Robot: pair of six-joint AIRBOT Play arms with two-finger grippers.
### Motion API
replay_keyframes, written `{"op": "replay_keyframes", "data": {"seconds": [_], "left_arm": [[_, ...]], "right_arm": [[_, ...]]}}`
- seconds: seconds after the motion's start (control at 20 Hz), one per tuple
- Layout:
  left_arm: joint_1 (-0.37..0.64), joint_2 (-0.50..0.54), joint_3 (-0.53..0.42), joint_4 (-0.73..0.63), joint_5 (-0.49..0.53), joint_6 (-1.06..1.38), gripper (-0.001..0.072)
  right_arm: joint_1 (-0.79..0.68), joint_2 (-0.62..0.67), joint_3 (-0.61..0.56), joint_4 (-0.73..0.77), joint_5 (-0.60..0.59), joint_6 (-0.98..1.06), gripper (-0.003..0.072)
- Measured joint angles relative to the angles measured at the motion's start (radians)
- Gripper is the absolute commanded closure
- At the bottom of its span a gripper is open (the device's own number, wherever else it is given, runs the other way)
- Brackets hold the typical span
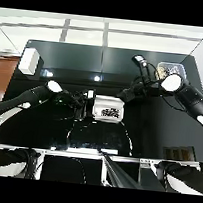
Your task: Fold the box and place the chain.
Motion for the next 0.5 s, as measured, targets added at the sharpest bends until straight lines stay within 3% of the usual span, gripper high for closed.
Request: {"op": "replay_keyframes", "data": {"seconds": [0.25,0.5], "left_arm": [[0.0,0.0,0.0,0.001,0.0,0.001,0.0325],[-0.001,0.0,0.0,0.001,0.0,0.0,0.0325]], "right_arm": [[0.02,-0.007,-0.007,0.008,0.097,-0.335,0.0006],[0.046,-0.008,-0.044,0.04,0.116,-0.478,0.0006]]}}
